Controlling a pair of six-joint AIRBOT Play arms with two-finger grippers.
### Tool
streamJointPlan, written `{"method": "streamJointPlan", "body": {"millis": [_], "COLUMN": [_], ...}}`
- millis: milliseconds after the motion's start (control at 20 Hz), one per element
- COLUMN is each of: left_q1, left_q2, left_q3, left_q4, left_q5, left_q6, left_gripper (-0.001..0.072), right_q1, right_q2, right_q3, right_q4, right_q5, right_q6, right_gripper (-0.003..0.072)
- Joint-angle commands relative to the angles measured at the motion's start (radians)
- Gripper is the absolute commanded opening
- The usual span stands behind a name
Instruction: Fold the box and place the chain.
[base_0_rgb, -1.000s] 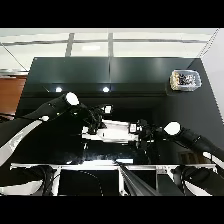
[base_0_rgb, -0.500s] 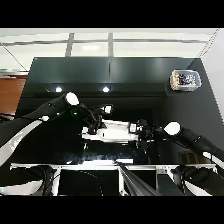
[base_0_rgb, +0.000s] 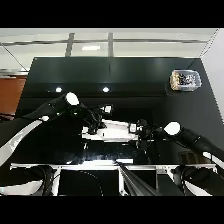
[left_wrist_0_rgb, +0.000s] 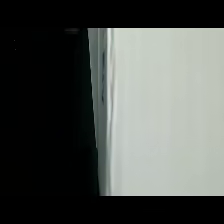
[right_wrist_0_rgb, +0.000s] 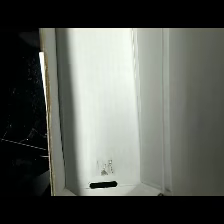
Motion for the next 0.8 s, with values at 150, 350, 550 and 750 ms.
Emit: {"method": "streamJointPlan", "body": {"millis": [150, 350, 550, 750], "left_q1": [0.001, 0.003, 0.003, 0.034], "left_q2": [0.000, 0.013, 0.081, 0.238], "left_q3": [0.001, 0.026, 0.063, 0.062], "left_q4": [0.000, 0.038, 0.259, 0.419], "left_q5": [-0.009, -0.082, -0.132, -0.183], "left_q6": [-0.002, -0.058, -0.389, -0.627], "left_gripper": [0.0127, 0.0535, 0.0577, 0.0393], "right_q1": [0.001, 0.001, 0.001, 0.001], "right_q2": [-0.001, -0.001, -0.001, -0.001], "right_q3": [0.001, 0.001, 0.001, 0.001], "right_q4": [-0.003, -0.003, -0.004, -0.004], "right_q5": [0.001, 0.001, 0.001, 0.001], "right_q6": [0.000, -0.001, -0.001, -0.001], "right_gripper": [0.0491, 0.0491, 0.0490, 0.0488]}}
